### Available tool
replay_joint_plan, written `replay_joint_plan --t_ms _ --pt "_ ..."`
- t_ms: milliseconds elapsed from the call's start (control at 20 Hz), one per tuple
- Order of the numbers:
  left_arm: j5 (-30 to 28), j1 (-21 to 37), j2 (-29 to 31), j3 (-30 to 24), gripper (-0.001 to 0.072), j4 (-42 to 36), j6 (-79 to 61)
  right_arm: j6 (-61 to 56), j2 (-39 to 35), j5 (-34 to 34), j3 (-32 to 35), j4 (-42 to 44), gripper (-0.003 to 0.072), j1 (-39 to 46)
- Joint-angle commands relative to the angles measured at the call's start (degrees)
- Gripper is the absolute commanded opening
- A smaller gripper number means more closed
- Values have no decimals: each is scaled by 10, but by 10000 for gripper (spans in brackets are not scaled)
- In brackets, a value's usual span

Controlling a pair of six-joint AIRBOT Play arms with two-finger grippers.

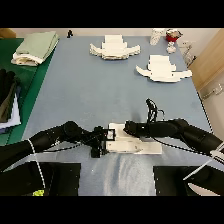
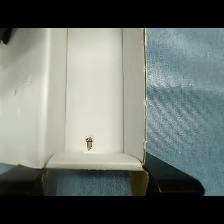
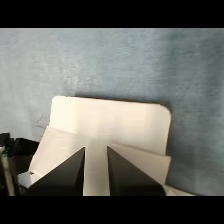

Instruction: Fold the box.

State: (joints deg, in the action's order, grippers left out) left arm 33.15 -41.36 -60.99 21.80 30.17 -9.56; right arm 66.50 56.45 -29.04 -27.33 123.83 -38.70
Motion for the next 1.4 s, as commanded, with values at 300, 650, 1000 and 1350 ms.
replay_joint_plan --t_ms 300,650,1000,1350 --pt "0 0 1 0 365 0 0 67 -19 -23 -32 -40 215 2" --pt "0 0 1 0 365 0 0 182 -184 -248 -52 -180 215 1" --pt "0 0 1 0 365 0 0 452 -268 -374 12 -193 610 0" --pt "0 0 1 0 365 0 0 625 -181 -245 54 -207 608 0"
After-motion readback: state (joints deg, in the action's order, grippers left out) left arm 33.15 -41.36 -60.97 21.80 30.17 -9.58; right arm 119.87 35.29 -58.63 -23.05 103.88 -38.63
